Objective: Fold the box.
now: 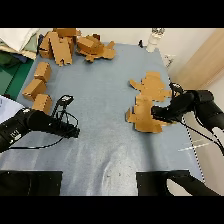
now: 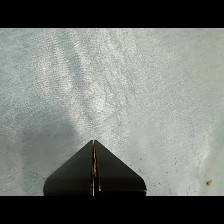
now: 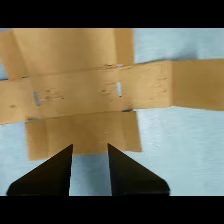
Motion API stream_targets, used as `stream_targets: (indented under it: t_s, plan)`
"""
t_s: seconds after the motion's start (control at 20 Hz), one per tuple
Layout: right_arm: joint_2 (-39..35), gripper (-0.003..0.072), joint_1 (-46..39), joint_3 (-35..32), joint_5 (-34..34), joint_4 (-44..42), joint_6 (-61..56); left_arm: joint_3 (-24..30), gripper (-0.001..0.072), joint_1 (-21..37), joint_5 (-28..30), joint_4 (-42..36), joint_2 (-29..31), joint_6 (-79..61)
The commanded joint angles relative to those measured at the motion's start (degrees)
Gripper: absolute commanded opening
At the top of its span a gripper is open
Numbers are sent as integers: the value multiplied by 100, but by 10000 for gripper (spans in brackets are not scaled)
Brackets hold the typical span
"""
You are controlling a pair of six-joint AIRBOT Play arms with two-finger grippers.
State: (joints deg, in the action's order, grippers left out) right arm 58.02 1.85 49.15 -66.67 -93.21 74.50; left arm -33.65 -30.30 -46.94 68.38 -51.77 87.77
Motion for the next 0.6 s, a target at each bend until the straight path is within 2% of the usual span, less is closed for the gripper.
stream_targets:
  t_s: [0.0, 0.45, 0.55]
  plan:
    - [9, 340, 4, 7, 9, -629, 9, 2, 12, -2, 0, -4, 4, -2]
    - [26, 340, 4, 7, 195, -562, 7, 2, 12, -2, 0, -11, 4, -2]
    - [101, 340, -17, 44, 199, -385, 4, 2, 12, -2, 188, -7, 2, -28]
